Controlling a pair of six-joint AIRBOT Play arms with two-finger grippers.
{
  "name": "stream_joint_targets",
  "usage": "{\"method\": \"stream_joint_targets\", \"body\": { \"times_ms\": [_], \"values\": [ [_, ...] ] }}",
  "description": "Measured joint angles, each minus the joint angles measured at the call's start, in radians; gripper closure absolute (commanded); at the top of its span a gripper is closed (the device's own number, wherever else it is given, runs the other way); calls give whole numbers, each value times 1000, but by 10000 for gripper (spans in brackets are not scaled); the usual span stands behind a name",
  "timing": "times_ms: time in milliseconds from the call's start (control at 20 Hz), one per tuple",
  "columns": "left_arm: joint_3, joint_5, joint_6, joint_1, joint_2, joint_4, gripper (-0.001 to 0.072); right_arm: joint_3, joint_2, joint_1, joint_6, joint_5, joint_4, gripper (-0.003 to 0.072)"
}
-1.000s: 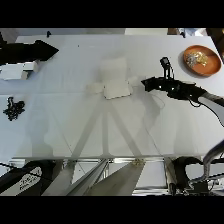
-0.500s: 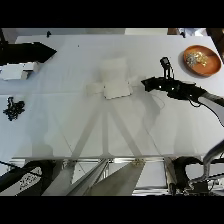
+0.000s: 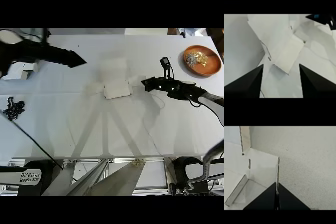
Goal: Fold the box and place the chain.
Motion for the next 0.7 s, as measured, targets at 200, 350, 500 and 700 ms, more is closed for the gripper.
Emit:
{"method": "stream_joint_targets", "body": {
  "times_ms": [200, 350, 500, 700],
  "values": [
    [77, -21, -72, -74, -139, 40, 69, 0, 0, 0, 0, 0, 0, 672],
    [96, 9, -113, -112, -210, 49, 68, 0, 0, 0, 0, 0, 0, 672],
    [103, 79, -150, -139, -254, 50, 68, 0, 0, 0, 0, 0, 0, 672],
    [106, 183, -167, -159, -278, 40, 68, 0, 0, 0, 0, 0, 0, 672]
  ]
}}
